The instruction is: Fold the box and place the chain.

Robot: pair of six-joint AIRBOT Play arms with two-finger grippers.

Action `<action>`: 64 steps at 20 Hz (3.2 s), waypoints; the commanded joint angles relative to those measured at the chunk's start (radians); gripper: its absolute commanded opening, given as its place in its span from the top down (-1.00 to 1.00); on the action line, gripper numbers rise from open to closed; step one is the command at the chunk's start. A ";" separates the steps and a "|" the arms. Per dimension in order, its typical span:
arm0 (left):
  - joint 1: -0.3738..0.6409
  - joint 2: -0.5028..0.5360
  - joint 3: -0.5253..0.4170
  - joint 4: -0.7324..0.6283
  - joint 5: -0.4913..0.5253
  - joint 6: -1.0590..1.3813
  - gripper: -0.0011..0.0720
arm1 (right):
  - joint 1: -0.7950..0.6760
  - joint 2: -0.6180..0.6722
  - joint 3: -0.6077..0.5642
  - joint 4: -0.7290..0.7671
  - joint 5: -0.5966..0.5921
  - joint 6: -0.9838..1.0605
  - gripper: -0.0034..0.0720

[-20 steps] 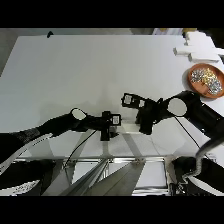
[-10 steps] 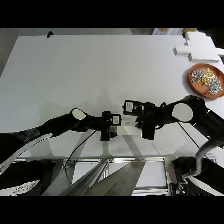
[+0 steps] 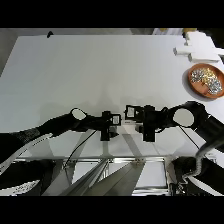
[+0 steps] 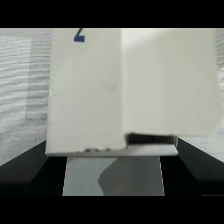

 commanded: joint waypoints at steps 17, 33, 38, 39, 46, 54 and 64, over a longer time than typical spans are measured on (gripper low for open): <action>0.000 0.001 0.001 0.000 0.000 0.001 0.09 | 0.001 0.004 -0.088 -0.016 -0.060 0.026 0.43; 0.000 0.001 0.001 0.000 0.000 0.000 0.09 | 0.000 0.037 -0.029 0.140 -0.098 0.025 0.10; 0.000 0.001 0.001 0.000 0.000 0.000 0.09 | 0.000 -0.052 -0.029 0.137 -0.062 0.039 0.78; 0.000 0.001 0.001 0.000 0.000 0.000 0.09 | 0.000 -0.073 -0.029 0.137 -0.049 0.045 0.79; 0.000 0.001 0.001 0.000 0.000 0.000 0.09 | 0.000 -0.098 -0.051 0.132 -0.031 0.040 0.87; 0.000 0.001 0.001 0.000 0.000 0.000 0.09 | 0.000 -0.099 -0.097 0.122 -0.068 0.041 0.87; 0.000 0.001 0.001 0.000 0.000 0.000 0.09 | -0.001 -0.089 0.077 -0.108 0.056 0.373 0.86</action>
